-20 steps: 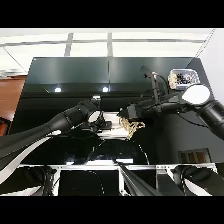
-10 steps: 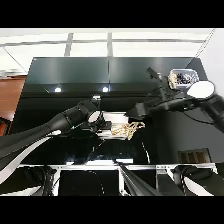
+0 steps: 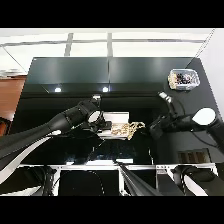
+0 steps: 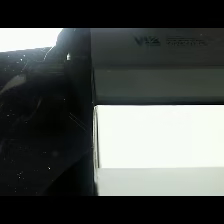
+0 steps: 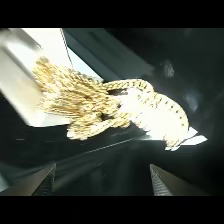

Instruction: Fold the box and place the chain.

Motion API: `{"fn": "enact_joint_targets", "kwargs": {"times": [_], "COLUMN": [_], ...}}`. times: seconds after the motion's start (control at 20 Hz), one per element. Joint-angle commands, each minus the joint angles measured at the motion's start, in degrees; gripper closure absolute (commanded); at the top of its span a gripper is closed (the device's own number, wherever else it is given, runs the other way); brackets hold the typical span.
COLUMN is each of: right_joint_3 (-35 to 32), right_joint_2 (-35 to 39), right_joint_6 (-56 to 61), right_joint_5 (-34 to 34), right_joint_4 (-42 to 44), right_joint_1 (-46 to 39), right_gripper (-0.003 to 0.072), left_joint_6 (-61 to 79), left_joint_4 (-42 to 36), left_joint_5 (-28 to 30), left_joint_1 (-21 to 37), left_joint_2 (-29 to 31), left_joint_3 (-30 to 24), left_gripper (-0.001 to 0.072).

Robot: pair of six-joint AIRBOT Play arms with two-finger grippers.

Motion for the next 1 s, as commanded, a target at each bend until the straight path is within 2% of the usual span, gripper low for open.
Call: {"fn": "enact_joint_targets", "kwargs": {"times": [0.0, 0.1, 0.4, 0.5, 0.7, 0.95], "right_joint_3": [-5.9, -5.4, -2.7, -2.7, -2.7, -2.5], "right_joint_2": [0.7, -0.4, -10.1, -11.5, -13.0, -14.2], "right_joint_6": [-24.1, -43.3, -57.7, -58.4, -58.8, -58.8], "right_joint_5": [-14.8, -17.3, -13.9, -14.7, -24.0, -22.5], "right_joint_4": [-1.3, -1.2, 7.2, 6.4, 6.6, 10.2], "right_joint_1": [5.5, 8.3, 8.4, 9.7, 14.9, 14.8], "right_gripper": [-0.0031, -0.003, -0.0023, -0.0023, -0.0023, -0.0023], "left_joint_6": [0.0, 0.0, 0.0, 0.0, 0.0, 0.0], "left_joint_4": [0.0, 0.0, 0.0, 0.0, 0.0, 0.0], "left_joint_5": [0.1, 0.1, 0.1, 0.1, 0.0, 0.0], "left_joint_1": [0.0, 0.0, 0.0, 0.0, 0.0, 0.0], "left_joint_2": [0.0, 0.0, 0.0, 0.0, 0.0, 0.0], "left_joint_3": [0.0, 0.0, 0.0, 0.0, 0.0, 0.0], "left_gripper": [0.0676, 0.0677, 0.0676, 0.0677, 0.0677, 0.0677]}}
